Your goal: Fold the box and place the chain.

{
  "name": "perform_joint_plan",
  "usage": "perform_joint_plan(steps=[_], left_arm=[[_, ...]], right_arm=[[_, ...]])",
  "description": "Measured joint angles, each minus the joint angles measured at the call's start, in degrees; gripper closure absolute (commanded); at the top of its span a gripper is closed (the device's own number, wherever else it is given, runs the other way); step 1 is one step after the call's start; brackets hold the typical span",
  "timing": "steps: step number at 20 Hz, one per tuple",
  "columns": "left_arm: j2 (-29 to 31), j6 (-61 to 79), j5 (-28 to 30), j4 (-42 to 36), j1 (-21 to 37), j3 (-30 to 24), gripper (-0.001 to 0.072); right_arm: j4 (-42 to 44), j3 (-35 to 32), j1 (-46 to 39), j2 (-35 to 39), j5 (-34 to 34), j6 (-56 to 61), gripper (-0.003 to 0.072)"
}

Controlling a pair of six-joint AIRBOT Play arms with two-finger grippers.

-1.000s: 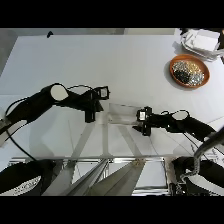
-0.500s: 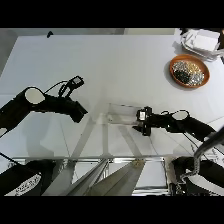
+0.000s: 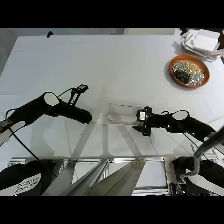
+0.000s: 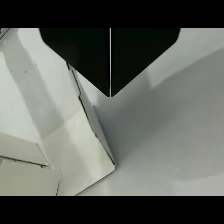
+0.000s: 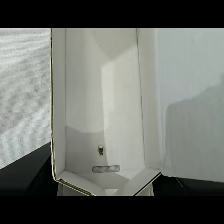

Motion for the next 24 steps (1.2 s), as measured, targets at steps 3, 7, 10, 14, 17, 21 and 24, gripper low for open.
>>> perform_joint_plan(steps=[3,7,10,14,17,21,24], left_arm=[[-1.57,-0.35,2.78,-2.29,-1.79,-0.02,0.0707],[-2.38,-0.37,4.85,-4.11,-3.34,-0.02,0.0703],[-2.56,0.44,5.55,-5.42,-4.09,-0.04,0.0703],[-2.62,2.16,6.01,-7.54,-4.52,-0.07,0.0703],[-2.14,2.67,5.77,-8.5,-4.48,-0.09,0.0707],[-0.11,2.89,4.33,-9.07,-3.89,-0.07,0.0707],[1.68,2.93,3.5,-9.73,-3.76,-0.04,0.0703]], right_arm=[[0.0,0.0,0.0,0.0,0.02,0.0,0.0345],[0.04,0.0,0.0,0.0,0.0,0.11,0.0345],[0.07,0.0,0.0,0.0,0.02,0.17,0.0345],[0.04,0.0,-0.04,0.02,0.09,0.15,0.0345],[0.04,0.0,-0.02,0.04,0.11,0.11,0.0345],[0.04,0.0,-0.02,0.04,0.09,0.09,0.0345],[0.04,0.0,-0.02,0.04,0.07,0.07,0.0345]])
